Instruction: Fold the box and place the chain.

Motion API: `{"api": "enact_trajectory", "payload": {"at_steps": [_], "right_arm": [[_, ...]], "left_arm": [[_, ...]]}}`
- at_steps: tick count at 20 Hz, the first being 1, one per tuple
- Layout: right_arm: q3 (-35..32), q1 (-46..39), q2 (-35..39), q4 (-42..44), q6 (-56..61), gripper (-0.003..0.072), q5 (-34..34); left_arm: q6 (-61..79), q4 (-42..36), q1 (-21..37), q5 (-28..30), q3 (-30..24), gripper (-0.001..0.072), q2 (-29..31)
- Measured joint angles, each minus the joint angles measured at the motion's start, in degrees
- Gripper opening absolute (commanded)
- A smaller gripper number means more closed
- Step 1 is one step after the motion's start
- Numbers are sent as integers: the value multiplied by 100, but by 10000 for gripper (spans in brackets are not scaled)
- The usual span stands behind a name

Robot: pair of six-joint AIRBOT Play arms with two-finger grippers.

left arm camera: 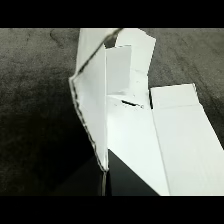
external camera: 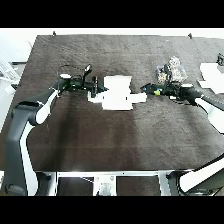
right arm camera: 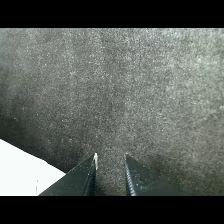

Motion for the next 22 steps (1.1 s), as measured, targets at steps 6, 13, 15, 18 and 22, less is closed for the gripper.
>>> {"api": "enact_trajectory", "payload": {"at_steps": [6, 13, 15, 18, 22], "right_arm": [[0, 4, 0, 2, -35, 225, -46], [0, 15, 0, 2, -42, 226, -52], [0, 15, 0, 2, -44, 225, -52], [0, 17, 0, 0, -44, 226, -52], [0, 17, 2, 0, -44, 226, -48]], "left_arm": [[1143, -750, -2, 634, -1032, 14, 496], [1377, -603, -142, 1174, -1224, 17, 570], [1377, -551, -155, 1244, -1233, 17, 577], [1375, -505, -168, 1309, -1239, 19, 577], [1373, -479, -177, 1370, -1239, 20, 577]]}}
